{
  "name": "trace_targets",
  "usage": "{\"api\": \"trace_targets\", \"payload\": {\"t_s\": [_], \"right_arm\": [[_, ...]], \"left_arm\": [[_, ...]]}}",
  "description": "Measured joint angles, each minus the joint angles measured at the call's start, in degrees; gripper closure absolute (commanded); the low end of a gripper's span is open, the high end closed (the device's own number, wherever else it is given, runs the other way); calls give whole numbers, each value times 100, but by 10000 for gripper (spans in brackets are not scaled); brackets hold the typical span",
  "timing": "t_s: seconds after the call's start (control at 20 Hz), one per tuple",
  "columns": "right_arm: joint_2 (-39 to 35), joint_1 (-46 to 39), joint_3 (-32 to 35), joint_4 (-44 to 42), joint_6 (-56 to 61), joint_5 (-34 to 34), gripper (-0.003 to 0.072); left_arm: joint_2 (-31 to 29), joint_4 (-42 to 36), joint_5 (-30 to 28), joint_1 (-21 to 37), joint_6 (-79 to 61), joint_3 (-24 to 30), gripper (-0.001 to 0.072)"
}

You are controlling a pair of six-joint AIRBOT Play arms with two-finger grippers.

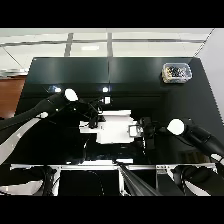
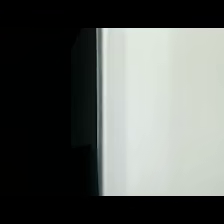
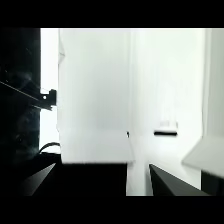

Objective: Fold the box and place the chain.

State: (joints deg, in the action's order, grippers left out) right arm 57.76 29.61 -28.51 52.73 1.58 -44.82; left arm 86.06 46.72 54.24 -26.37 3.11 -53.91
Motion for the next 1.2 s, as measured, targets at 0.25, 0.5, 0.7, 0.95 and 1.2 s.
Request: {"api": "trace_targets", "payload": {"t_s": [0.25, 0.5, 0.7, 0.95, 1.2], "right_arm": [[249, 291, 2, -289, -422, 321, -15], [439, 352, 0, -767, -828, 636, -9], [293, 210, -33, -907, -885, 778, -9], [17, -149, -72, -1303, -868, 892, -9], [-28, -330, -79, -1727, -953, 1029, -9]], "left_arm": [[0, 17, -70, -2, -13, 0, 686], [0, 17, -68, -2, -13, 0, 686], [0, 33, -52, -2, -13, 0, 686], [0, 17, 15, -9, -13, 0, 686], [0, 17, -7, -9, -11, 0, 686]]}}
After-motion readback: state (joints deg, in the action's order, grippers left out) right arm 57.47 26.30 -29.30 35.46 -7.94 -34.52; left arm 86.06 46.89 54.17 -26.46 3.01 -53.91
